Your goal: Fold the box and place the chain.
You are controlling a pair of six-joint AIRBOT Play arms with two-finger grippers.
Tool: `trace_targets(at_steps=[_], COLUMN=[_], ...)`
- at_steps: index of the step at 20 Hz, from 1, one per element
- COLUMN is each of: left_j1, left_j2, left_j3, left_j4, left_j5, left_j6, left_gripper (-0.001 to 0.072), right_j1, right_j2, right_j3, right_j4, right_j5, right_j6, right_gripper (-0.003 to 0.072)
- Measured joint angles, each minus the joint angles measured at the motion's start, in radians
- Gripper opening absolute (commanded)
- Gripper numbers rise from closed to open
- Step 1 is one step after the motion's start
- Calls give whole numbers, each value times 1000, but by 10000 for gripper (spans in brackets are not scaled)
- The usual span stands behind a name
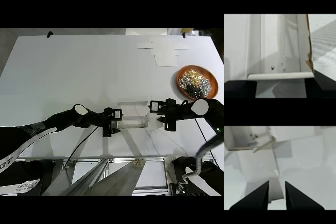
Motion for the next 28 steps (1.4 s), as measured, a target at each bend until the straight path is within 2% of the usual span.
trace_targets(at_steps=[2,5,10,19,25,26,28], left_j1=[0,0,0,0,0,0,0], left_j2=[0,0,0,0,0,0,0], left_j3=[0,0,0,0,0,0,0], left_j4=[0,0,0,0,0,0,0], left_j5=[0,0,0,0,0,0,0], left_j6=[0,0,0,0,0,0,0], left_gripper=[207,207,207,207,207,207,207], right_j1=[0,0,0,0,0,0,0], right_j2=[-25,-54,-110,-156,-159,-159,-159], right_j3=[0,0,-1,-4,-49,-58,-69], right_j4=[35,77,178,284,370,377,394], right_j5=[24,44,58,42,5,-2,-9], right_j6=[-84,-174,-279,-339,-385,-391,-402], right_gripper=[220,103,103,80,90,106,199])
